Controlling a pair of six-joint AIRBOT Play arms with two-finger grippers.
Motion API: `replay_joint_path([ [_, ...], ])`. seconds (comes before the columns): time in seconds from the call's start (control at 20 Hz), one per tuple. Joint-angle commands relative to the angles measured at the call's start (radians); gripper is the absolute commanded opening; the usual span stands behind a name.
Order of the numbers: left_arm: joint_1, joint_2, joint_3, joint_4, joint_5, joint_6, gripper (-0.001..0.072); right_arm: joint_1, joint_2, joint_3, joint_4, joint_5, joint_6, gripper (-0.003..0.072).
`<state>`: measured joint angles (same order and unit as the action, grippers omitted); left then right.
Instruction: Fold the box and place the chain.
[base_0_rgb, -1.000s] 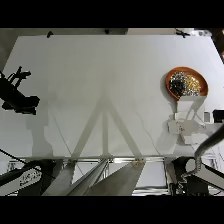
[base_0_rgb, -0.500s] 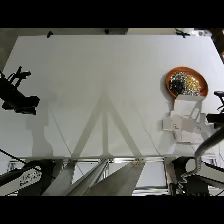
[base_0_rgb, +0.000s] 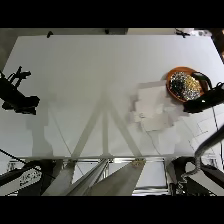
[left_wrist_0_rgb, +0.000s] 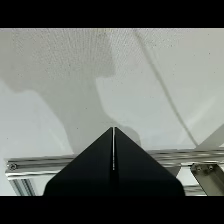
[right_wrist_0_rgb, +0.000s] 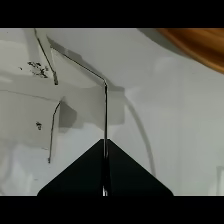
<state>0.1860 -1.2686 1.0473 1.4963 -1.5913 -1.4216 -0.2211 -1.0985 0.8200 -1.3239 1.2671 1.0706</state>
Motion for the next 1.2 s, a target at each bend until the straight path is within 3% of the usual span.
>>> replay_joint_path([
  [0.0, 0.0, 0.0, 0.0, 0.0, 0.001, 0.0, 0.0012, 0.136, 0.079, -0.089, 0.241, -0.166, -0.059, 0.001],
  [0.3, 0.0, 0.0, 0.0, 0.0, 0.002, 0.006, 0.0012, 0.316, 0.191, -0.335, 0.323, -0.435, -0.05, 0.001],
  [0.5, 0.0, 0.0, 0.0, -0.027, 0.056, 0.048, 0.0012, 0.407, 0.198, -0.367, 0.341, -0.465, -0.05, 0.001],
  [0.6, 0.0, 0.0, -0.001, -0.135, 0.092, 0.13, 0.0012, 0.439, 0.198, -0.367, 0.342, -0.483, -0.046, 0.001],
  [0.85, -0.031, -0.012, -0.001, -0.698, 0.146, 0.536, 0.0012, 0.478, 0.198, -0.367, 0.342, -0.5, -0.028, 0.0011],
  [0.95, -0.093, -0.026, -0.001, -0.8, 0.164, 0.659, 0.0013, 0.478, 0.198, -0.367, 0.344, -0.502, -0.028, 0.0011],
  [1.05, -0.188, -0.047, -0.001, -0.786, 0.209, 0.723, 0.0018, 0.478, 0.197, -0.367, 0.344, -0.501, -0.028, 0.0011],
  [1.1, -0.238, -0.06, -0.002, -0.777, 0.23, 0.75, 0.0092, 0.478, 0.197, -0.367, 0.344, -0.501, -0.028, 0.0012],
  [1.15, -0.291, -0.076, -0.003, -0.777, 0.257, 0.797, 0.0281, 0.478, 0.197, -0.367, 0.344, -0.501, -0.028, 0.0012],
])
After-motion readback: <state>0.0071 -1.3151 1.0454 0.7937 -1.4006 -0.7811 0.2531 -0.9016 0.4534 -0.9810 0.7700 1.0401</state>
